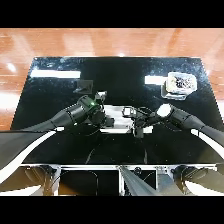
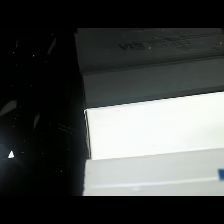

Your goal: Fold the box and place the chain.

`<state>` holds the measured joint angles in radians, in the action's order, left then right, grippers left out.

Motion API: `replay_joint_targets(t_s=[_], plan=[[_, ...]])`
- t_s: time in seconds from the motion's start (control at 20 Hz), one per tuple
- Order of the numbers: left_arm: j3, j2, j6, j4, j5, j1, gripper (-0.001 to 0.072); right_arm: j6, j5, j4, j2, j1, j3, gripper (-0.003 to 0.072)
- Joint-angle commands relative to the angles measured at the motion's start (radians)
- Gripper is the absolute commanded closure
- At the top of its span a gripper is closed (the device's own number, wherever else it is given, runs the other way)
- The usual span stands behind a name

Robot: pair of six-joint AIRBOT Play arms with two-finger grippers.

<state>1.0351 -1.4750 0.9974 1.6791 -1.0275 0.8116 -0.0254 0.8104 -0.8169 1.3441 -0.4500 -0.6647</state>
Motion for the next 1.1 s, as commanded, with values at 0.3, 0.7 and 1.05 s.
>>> replay_joint_targets(t_s=[0.3,0.7,1.05], plan=[[0.029,0.0,0.008,-0.003,0.009,-0.012,0.0691,0.127,0.079,-0.007,-0.048,0.035,0.0,-0.0004],[0.029,0.0,-0.024,-0.103,-0.116,-0.019,0.0692,0.166,0.174,-0.072,-0.167,0.143,0.0,-0.0002],[0.028,-0.003,-0.06,-0.108,-0.103,-0.02,0.0691,0.167,0.173,-0.063,-0.149,0.137,0.0,-0.0002]])
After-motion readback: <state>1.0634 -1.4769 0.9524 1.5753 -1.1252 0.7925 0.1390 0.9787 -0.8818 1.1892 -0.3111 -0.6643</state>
